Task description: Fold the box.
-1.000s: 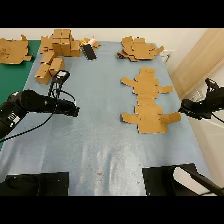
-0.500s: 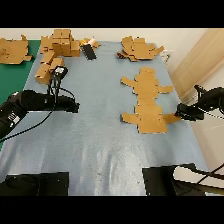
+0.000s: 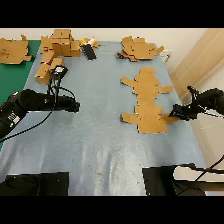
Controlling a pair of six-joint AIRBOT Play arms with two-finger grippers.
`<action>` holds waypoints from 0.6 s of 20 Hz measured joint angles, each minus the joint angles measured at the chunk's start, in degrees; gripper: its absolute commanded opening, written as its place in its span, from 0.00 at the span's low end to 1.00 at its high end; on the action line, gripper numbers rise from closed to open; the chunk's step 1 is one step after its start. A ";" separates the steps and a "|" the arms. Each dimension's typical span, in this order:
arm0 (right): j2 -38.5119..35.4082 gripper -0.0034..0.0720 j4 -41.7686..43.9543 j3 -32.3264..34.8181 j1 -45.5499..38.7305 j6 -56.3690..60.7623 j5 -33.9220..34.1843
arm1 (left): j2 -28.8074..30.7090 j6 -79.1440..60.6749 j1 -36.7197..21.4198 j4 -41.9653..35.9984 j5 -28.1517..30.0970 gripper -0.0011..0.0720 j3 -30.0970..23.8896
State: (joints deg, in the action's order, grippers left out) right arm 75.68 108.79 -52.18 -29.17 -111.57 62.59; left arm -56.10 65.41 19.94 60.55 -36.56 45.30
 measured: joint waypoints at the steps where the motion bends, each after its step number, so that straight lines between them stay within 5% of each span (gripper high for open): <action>1: 0.20 0.50 0.13 0.00 0.00 -0.37 0.02 | 0.00 0.00 0.00 -0.09 0.00 0.03 0.00; 6: 1.22 0.34 1.40 -0.02 0.00 -1.20 0.42 | 0.00 0.00 0.00 -0.35 0.02 0.03 0.00; 9: 1.40 0.08 3.93 -0.02 0.17 -2.58 1.79 | 0.00 0.52 0.00 -0.57 0.02 0.03 0.00; 12: 1.44 0.05 7.43 -0.02 2.14 -4.02 4.85 | 0.00 2.19 0.00 -2.05 0.02 0.03 0.00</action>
